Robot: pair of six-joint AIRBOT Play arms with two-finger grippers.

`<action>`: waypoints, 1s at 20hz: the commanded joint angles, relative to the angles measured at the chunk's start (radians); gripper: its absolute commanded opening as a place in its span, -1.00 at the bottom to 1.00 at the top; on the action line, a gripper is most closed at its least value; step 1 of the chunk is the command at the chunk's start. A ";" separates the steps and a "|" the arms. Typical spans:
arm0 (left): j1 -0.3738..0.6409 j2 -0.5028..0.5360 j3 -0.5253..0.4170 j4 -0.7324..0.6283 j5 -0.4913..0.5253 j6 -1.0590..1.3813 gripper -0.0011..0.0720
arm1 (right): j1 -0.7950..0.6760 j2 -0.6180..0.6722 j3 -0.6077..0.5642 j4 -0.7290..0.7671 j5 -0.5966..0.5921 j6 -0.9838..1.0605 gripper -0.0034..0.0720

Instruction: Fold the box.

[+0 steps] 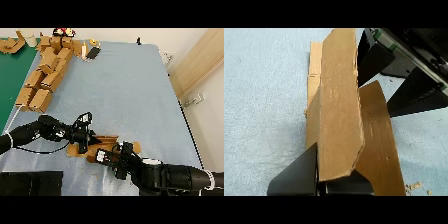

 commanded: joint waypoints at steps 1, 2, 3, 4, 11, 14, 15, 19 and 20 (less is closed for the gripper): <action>0.000 0.000 0.001 0.000 0.000 0.000 -0.93 | 0.000 0.001 0.006 -0.015 0.002 0.002 0.60; 0.000 0.000 0.001 0.000 0.000 0.000 -0.93 | -0.004 0.001 0.006 -0.028 0.006 0.004 0.60; 0.000 0.000 0.001 0.000 0.000 0.000 -0.93 | -0.010 0.001 0.006 -0.042 0.006 0.019 0.60; 0.000 0.000 0.001 0.000 0.000 0.000 -0.93 | -0.018 0.002 0.006 -0.057 0.008 0.039 0.60; 0.000 0.000 0.001 0.000 0.000 0.001 -0.93 | -0.077 0.072 0.005 -0.043 0.022 0.048 0.99; 0.000 0.000 0.001 0.000 0.000 0.000 -0.93 | -0.077 0.080 -0.002 -0.058 0.014 0.019 0.99; 0.000 0.000 0.001 0.000 0.000 0.000 -0.93 | -0.077 0.080 -0.009 -0.060 0.020 0.012 0.99; 0.000 0.000 0.001 0.000 0.000 0.000 -0.93 | -0.079 0.087 -0.060 -0.097 0.086 0.007 0.99; 0.000 0.000 0.001 0.000 0.000 0.000 -0.93 | -0.084 0.098 -0.073 -0.108 0.103 0.007 0.99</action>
